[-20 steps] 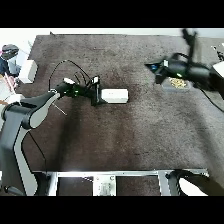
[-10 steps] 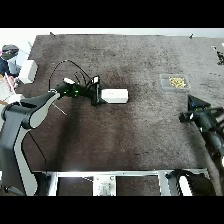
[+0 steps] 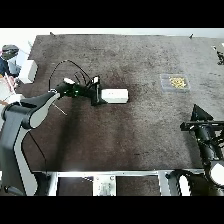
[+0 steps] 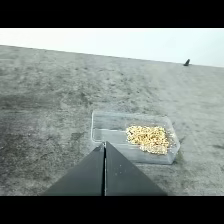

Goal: Fold the box and place the chain.

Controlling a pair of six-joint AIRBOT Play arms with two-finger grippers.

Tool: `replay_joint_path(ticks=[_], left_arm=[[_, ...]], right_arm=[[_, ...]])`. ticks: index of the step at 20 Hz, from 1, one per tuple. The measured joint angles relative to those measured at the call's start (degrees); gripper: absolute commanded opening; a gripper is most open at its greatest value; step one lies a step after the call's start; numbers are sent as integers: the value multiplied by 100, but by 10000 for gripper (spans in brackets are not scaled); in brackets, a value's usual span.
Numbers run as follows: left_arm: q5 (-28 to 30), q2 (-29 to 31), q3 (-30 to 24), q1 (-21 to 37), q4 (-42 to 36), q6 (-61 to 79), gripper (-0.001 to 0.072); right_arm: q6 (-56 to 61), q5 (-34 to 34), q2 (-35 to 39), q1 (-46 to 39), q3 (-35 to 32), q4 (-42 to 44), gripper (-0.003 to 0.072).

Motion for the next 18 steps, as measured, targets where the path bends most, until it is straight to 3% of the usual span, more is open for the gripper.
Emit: replay_joint_path(ticks=[4, 5, 6, 13, 16, 18], left_arm=[[0, 0, 0, 0, 0, 0, 284], [-2, 0, 0, 0, 0, 0, 238], [-11, 0, 0, 0, -7, 0, 15], [28, 415, 55, 4, -315, -57, 12], [702, 1012, 157, 94, -479, -461, 12], [1609, 1482, 195, 240, -540, -914, 13]], right_arm=[[2, -46, 37, -2, -35, -11, 10], [0, -44, 37, 0, -37, -11, 11], [2, -46, 42, 0, -39, -11, 11], [0, -57, 48, 0, -44, -11, 10], [2, -59, 48, 0, -44, -11, 11], [2, -59, 48, 0, -44, -11, 11]])
